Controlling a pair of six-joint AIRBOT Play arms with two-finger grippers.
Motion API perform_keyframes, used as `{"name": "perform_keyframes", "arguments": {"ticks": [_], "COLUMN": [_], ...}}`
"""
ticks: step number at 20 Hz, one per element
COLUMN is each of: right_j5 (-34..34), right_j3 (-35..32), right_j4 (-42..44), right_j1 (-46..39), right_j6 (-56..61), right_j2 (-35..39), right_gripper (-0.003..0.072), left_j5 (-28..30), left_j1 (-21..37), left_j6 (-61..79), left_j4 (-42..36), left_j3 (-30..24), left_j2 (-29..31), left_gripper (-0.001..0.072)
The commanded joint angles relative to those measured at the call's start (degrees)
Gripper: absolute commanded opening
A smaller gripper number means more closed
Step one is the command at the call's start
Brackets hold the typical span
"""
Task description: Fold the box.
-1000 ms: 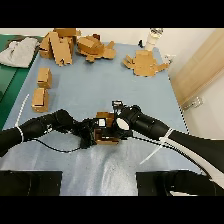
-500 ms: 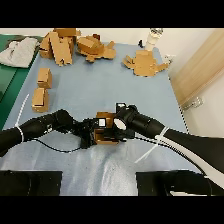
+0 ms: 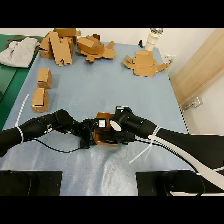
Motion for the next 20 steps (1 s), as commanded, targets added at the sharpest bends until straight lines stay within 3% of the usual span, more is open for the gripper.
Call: {"name": "perform_keyframes", "arguments": {"ticks": [1,7,13,16,17,18,19,20], "right_j5": [0.5,4.2,7.2,10.4,11.2,11.6,12.5,13.4], "right_j3": [1.2,2.4,2.9,4.6,4.7,4.7,4.7,4.4], "right_j4": [0.4,-3.0,-5.2,-5.4,-5.4,-5.4,-5.8,-6.9], "right_j1": [0.2,0.2,0.2,0.2,0.1,0.0,-0.2,-1.5], "right_j6": [-0.3,1.2,1.7,2.2,3.4,3.8,4.5,4.6], "right_j2": [2.1,7.5,8.5,13.0,15.4,17.9,20.5,22.7], "right_gripper": [0.0400,0.0400,0.0400,0.0400,0.0378,0.0238,0.0023,0.0003], "left_j5": [0.3,0.3,0.3,0.3,0.3,0.3,0.3,0.3], "left_j1": [0.0,0.0,0.0,0.0,0.0,0.0,0.0,0.0], "left_j6": [-0.1,-0.1,-0.1,-0.1,-0.1,-0.1,-0.1,-0.1], "left_j4": [-0.1,-0.2,-0.2,-0.2,-0.2,-0.2,-0.2,-0.2], "left_j3": [0.0,0.0,0.0,0.0,0.0,0.0,0.0,0.0], "left_j2": [0.0,0.0,0.0,0.0,0.0,0.0,0.0,0.0], "left_gripper": [0.0402,0.0402,0.0402,0.0402,0.0402,0.0402,0.0402,0.0402]}}
